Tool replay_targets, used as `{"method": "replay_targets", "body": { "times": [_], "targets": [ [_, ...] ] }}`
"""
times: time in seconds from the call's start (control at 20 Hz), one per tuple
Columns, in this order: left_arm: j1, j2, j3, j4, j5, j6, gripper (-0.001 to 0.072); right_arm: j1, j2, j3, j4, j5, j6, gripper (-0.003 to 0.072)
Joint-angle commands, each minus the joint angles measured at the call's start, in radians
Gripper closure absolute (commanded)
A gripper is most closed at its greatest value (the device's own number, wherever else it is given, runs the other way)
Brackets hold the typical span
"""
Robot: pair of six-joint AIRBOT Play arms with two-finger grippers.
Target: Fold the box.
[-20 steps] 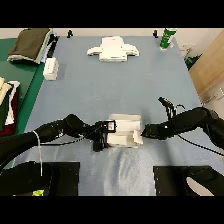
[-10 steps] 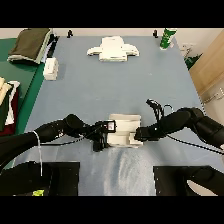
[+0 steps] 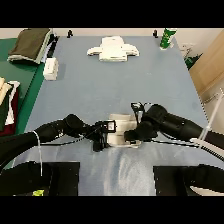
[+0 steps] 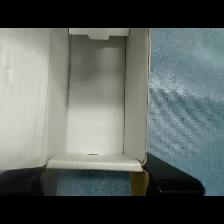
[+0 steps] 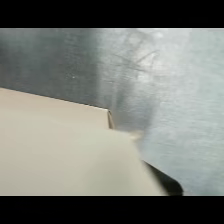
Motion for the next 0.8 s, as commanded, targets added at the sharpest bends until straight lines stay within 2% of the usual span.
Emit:
{"method": "replay_targets", "body": {
  "times": [0.0,0.1,0.15,0.25,0.3,0.35,0.4,0.65,0.7,0.75],
  "targets": [
    [0.001,0.000,0.001,0.000,0.000,0.000,0.0218,0.077,-0.117,0.079,-0.074,-0.044,0.158,0.0276],
    [0.001,0.000,0.001,0.000,0.000,0.000,0.0218,0.088,-0.145,0.092,-0.084,-0.050,0.196,0.0285],
    [0.001,0.000,0.001,0.000,0.000,0.000,0.0218,0.089,-0.146,0.092,-0.087,-0.051,0.216,0.0390],
    [0.001,0.000,0.001,0.000,0.000,0.000,0.0218,0.088,-0.145,0.092,-0.092,-0.071,0.230,0.0399],
    [0.001,0.000,0.001,0.000,0.000,0.000,0.0218,0.088,-0.145,0.092,-0.097,-0.081,0.230,0.0459],
    [0.001,0.000,0.001,0.000,0.000,0.000,0.0218,0.088,-0.145,0.092,-0.102,-0.091,0.229,0.0626],
    [0.001,0.000,0.001,0.000,0.000,0.000,0.0218,0.088,-0.145,0.092,-0.102,-0.100,0.229,0.0683],
    [0.001,0.000,0.001,0.000,0.000,0.000,0.0218,0.089,-0.143,0.092,-0.100,-0.103,0.206,0.0683],
    [0.001,0.000,0.001,0.000,0.000,0.000,0.0218,0.088,-0.141,0.095,-0.097,-0.104,0.198,0.0654],
    [0.001,0.000,0.001,0.000,0.000,0.000,0.0218,0.089,-0.133,0.098,-0.097,-0.106,0.195,0.0511]
  ]
}}
